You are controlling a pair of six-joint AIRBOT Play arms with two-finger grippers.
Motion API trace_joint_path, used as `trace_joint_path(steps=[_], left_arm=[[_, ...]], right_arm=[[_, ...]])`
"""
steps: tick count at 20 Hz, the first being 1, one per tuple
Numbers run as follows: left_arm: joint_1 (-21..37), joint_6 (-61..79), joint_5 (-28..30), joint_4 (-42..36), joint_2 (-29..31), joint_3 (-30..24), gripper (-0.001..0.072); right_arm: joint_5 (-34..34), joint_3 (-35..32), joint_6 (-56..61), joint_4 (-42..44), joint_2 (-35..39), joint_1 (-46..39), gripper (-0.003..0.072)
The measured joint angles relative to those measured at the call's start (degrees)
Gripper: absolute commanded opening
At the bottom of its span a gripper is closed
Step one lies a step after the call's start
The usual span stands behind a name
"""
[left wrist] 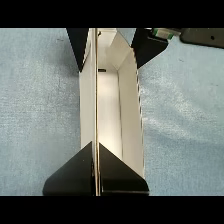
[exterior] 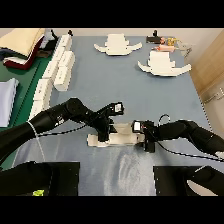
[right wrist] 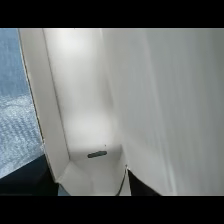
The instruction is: Fold the box.
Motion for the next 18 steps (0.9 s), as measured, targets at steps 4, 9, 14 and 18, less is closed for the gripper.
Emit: trace_joint_path(steps=[4, 9, 14, 18], left_arm=[[0.0, 0.0, 0.0, 0.0, 0.0, 0.0, 0.0017], [0.0, 0.0, 0.0, 0.0, 0.0, 0.0, 0.0017], [0.0, 0.0, 0.0, 0.0, 0.0, 0.0, 0.0016], [0.0, 0.0, 0.0, 0.0, 0.0, 0.0, 0.0017]], right_arm=[[0.3, -0.7, 0.2, 0.1, 0.0, 0.0, 0.0543], [0.6, -1.0, 0.2, -0.1, 0.0, 0.0, 0.0543], [0.6, -1.0, 0.2, -0.8, 0.0, 0.0, 0.0543], [0.6, -1.0, 0.2, -1.0, 0.0, 0.0, 0.0543]])
